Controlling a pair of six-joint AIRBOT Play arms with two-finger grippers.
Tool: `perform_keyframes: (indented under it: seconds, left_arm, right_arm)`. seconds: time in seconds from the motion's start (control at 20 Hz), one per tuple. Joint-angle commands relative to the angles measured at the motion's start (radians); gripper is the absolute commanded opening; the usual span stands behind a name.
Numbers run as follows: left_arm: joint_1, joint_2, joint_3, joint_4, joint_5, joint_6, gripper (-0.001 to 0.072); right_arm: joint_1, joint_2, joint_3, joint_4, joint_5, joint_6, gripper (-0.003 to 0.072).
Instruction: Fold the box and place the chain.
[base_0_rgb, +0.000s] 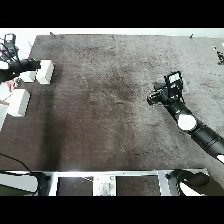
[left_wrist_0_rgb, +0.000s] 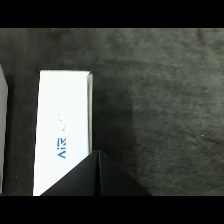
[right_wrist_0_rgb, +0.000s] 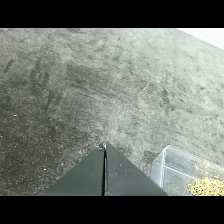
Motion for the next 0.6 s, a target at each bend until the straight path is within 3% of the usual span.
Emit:
perform_keyframes:
  seconds: [0.0,0.15,0.35,0.55]
  left_arm:
    - [0.000,0.110,-0.021,-0.088,-0.028,0.095,0.0010]
    - [-0.008,0.242,-0.130,-0.228,0.053,0.245,0.0008]
    - [-0.034,0.470,-0.388,-0.482,0.167,0.557,0.0008]
    - [-0.047,0.676,-0.619,-0.765,0.196,0.865,0.0007]
  right_arm:
    - [0.001,0.000,0.000,0.000,-0.008,0.000,0.0009]
    - [0.001,0.000,0.000,0.001,-0.008,0.001,0.0009]
    - [0.001,0.000,0.000,0.058,-0.006,0.001,0.0009]
    - [0.001,0.000,0.000,0.060,-0.010,0.000,0.0009]
